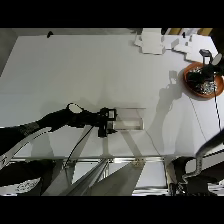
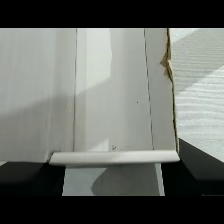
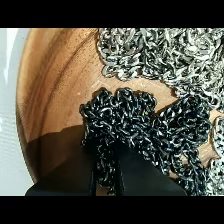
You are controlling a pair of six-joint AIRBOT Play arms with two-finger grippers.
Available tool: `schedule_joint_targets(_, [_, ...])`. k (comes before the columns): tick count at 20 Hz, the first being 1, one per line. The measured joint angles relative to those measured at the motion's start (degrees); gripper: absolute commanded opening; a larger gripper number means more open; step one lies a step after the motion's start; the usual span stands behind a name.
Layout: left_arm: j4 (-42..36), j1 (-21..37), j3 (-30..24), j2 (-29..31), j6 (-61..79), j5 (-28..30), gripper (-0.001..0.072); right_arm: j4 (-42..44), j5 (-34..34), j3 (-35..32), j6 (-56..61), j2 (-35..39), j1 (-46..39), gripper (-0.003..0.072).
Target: Fold the box and place the chain.
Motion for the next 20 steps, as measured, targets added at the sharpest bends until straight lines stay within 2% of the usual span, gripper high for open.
schedule_joint_targets(4, [0.0, 0.0, 0.0, 0.0, 0.0, 0.0, 0.001, 0.0, 2.6, 0.0, 0.0, 3.8, 0.0, 0.0021])
schedule_joint_targets(10, [0.0, 0.0, 0.0, 0.0, 0.0, 0.0, 0.001, 0.8, 8.5, 0.1, -0.5, 16.2, 0.0, 0.0021])
schedule_joint_targets(17, [0.0, 0.0, 0.0, 0.0, 0.0, 0.0, 0.001, 11.9, 22.8, 0.0, -3.3, 29.2, 0.2, 0.002])
schedule_joint_targets(20, [0.0, 0.0, 0.0, 0.0, 0.0, 0.0, 0.001, 16.6, 28.4, -3.1, -3.9, 34.4, 2.4, 0.002])
